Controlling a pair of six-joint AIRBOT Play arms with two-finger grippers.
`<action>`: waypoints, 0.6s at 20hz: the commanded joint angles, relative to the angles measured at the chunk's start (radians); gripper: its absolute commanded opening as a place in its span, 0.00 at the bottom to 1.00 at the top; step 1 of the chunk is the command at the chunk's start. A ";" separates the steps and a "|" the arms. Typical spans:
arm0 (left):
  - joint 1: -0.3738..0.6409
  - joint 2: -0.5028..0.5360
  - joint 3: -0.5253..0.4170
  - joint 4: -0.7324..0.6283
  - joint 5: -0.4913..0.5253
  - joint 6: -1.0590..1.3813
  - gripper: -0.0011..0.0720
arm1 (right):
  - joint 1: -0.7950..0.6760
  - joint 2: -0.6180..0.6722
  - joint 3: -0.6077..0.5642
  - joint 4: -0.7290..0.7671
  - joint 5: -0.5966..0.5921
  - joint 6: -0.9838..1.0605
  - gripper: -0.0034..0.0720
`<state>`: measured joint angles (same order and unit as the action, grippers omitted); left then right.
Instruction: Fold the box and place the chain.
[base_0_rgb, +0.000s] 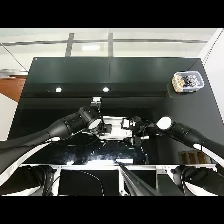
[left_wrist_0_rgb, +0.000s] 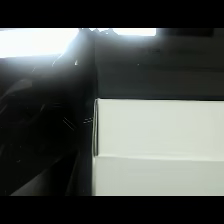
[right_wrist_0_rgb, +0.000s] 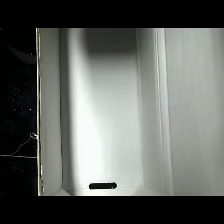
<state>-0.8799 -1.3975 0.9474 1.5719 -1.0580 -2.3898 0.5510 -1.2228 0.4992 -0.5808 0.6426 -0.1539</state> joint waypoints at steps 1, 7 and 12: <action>0.000 0.000 0.001 0.014 -0.005 -0.001 0.43 | 0.000 0.000 0.000 0.000 0.000 0.001 0.69; 0.001 -0.001 0.001 0.018 0.035 -0.002 0.36 | 0.000 0.000 0.000 0.000 0.000 0.001 0.69; 0.000 -0.016 0.001 -0.010 0.029 0.033 0.05 | 0.000 0.000 0.000 0.000 0.000 0.001 0.69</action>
<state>-0.8795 -1.4071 0.9485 1.5833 -1.0359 -2.3787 0.5510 -1.2228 0.4992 -0.5804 0.6434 -0.1528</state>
